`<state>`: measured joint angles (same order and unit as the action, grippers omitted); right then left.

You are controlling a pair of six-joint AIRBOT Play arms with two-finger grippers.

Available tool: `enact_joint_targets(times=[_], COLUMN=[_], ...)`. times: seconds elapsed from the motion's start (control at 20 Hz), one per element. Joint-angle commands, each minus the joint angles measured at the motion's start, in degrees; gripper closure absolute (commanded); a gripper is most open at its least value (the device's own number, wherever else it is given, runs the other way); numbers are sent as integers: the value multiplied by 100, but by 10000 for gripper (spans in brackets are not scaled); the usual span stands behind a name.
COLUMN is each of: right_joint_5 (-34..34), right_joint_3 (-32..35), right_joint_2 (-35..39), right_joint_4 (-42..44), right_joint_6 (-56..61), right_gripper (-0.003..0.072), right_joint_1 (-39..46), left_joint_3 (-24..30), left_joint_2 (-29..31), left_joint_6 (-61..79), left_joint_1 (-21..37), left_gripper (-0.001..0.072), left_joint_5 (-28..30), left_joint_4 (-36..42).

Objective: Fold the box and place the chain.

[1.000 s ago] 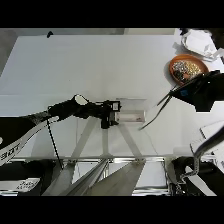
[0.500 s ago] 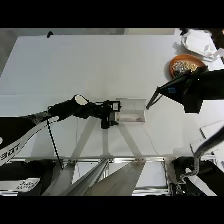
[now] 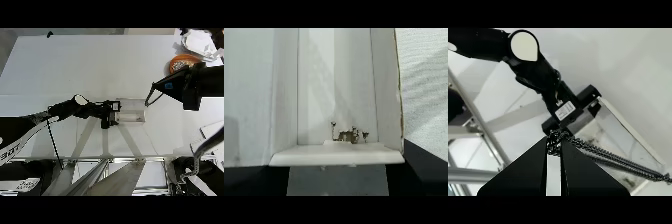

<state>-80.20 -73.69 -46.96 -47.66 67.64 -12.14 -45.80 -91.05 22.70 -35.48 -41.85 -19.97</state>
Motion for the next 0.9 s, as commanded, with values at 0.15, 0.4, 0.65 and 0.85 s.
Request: enact_joint_targets(times=[0.15,0.4,0.65,0.85], right_joint_5=[-11,-341,-538,-426], right_joint_3=[2,2,2,170], right_joint_2=[4,7,11,-33], right_joint_4=[343,686,579,66], right_joint_6=[-22,-96,-168,-168], right_gripper=[675,675,675,675], right_joint_1=[-7,-7,-7,-7], left_joint_3=[-2,-2,-2,-2], left_joint_2=[4,4,4,4], left_joint_6=[2,2,2,2], left_joint_1=[4,4,4,4], left_gripper=[396,396,396,396], left_joint_5=[2,0,0,0], left_joint_4=[-2,0,0,-2])
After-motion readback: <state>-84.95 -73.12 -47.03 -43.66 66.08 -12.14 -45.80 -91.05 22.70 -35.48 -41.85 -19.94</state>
